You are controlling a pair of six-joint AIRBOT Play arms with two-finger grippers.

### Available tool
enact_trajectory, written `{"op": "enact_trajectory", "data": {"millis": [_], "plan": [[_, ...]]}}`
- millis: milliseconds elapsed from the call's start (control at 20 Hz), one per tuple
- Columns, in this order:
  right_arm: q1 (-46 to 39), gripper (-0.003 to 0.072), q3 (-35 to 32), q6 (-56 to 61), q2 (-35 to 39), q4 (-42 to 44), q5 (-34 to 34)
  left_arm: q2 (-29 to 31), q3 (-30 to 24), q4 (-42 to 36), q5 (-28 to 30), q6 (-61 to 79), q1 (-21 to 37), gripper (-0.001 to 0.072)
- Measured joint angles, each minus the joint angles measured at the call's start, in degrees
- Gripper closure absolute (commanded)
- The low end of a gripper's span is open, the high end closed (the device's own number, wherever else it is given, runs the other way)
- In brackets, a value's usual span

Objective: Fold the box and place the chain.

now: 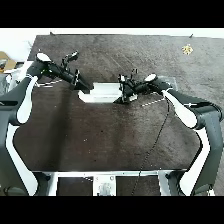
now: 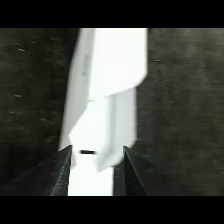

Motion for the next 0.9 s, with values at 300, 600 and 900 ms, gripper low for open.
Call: {"op": "enact_trajectory", "data": {"millis": [300,600,900], "plan": [[0.0,0.0094,0.0,0.0,0.0,0.0,0.0,0.4,-1.5,-1.1,-5.1,-4.8,-1.2,0.0699],[0.0,0.0094,0.0,0.0,0.0,0.0,0.0,0.4,-3.7,-3.8,0.6,-5.7,-6.6,0.0699],[0.0,0.0094,0.0,0.0,0.0,0.0,0.0,0.5,-4.0,-6.8,7.0,-5.7,-7.9,0.0699]]}}
